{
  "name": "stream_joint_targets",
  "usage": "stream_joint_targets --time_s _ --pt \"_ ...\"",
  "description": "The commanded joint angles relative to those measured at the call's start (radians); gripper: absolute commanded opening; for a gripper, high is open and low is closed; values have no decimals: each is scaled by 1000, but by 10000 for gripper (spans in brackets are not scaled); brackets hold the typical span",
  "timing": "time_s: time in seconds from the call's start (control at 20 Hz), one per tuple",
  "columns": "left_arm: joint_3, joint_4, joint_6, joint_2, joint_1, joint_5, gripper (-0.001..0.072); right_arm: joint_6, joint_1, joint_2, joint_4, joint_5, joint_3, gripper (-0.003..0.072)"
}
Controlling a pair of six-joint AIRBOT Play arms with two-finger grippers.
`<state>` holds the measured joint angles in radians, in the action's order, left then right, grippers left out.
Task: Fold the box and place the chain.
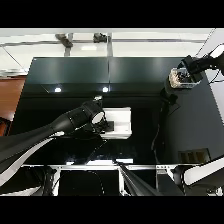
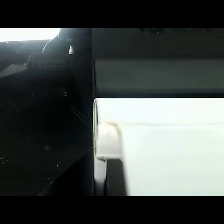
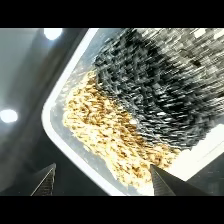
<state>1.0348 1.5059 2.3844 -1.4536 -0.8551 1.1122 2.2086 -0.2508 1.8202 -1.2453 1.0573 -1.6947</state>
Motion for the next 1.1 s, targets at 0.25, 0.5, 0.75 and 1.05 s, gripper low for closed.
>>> stream_joint_targets --time_s 0.25,0.5,0.75,1.05 --pt "0 0 -2 -1 0 10 29 52 -9 79 74 -19 -32 695" --pt "0 0 -2 -1 0 12 29 51 3 103 74 -24 -32 694" --pt "0 0 -2 -1 0 11 29 -39 8 115 91 -23 -32 256" --pt "0 0 -2 -1 0 16 29 -426 8 15 169 25 -35 15"
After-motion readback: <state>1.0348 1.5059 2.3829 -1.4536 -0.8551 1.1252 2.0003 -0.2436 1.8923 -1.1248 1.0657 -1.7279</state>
